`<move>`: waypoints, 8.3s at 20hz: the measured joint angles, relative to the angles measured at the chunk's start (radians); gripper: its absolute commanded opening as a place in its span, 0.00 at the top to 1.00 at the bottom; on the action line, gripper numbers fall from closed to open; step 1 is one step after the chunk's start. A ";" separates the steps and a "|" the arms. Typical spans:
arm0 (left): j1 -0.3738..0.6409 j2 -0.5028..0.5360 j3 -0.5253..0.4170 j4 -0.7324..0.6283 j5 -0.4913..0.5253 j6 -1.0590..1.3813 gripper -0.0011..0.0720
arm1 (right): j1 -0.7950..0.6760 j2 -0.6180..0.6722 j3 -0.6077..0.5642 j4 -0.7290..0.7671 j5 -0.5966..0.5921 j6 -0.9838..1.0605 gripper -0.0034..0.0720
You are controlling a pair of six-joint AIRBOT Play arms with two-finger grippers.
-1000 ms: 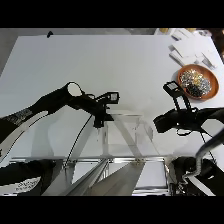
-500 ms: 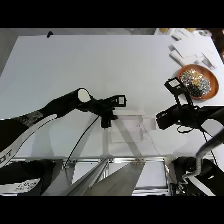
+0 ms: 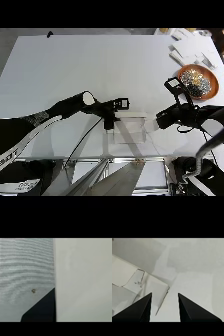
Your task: Fold the box and place the chain.
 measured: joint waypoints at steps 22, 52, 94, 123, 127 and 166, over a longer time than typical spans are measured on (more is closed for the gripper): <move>0.000 0.006 0.001 0.067 0.077 0.000 0.97 | 0.000 0.000 0.000 0.000 0.000 -0.003 0.48; 0.000 0.005 0.000 0.071 0.054 0.000 0.97 | 0.084 -0.017 -0.209 0.241 -0.035 -1.069 0.10; 0.000 0.005 0.000 0.071 0.054 0.000 0.97 | -0.276 -0.455 -0.190 0.875 -0.193 -1.897 0.04; -0.001 0.005 0.000 0.071 0.054 0.000 0.97 | -0.293 -0.541 -0.243 0.978 -0.156 -1.996 0.04; -0.001 0.005 0.000 0.071 0.054 0.000 0.97 | -0.282 -0.547 -0.243 0.984 -0.159 -2.000 0.12; 0.004 0.037 -0.001 0.092 0.058 0.000 0.20 | -0.276 -0.588 -0.243 0.948 -0.142 -1.995 0.43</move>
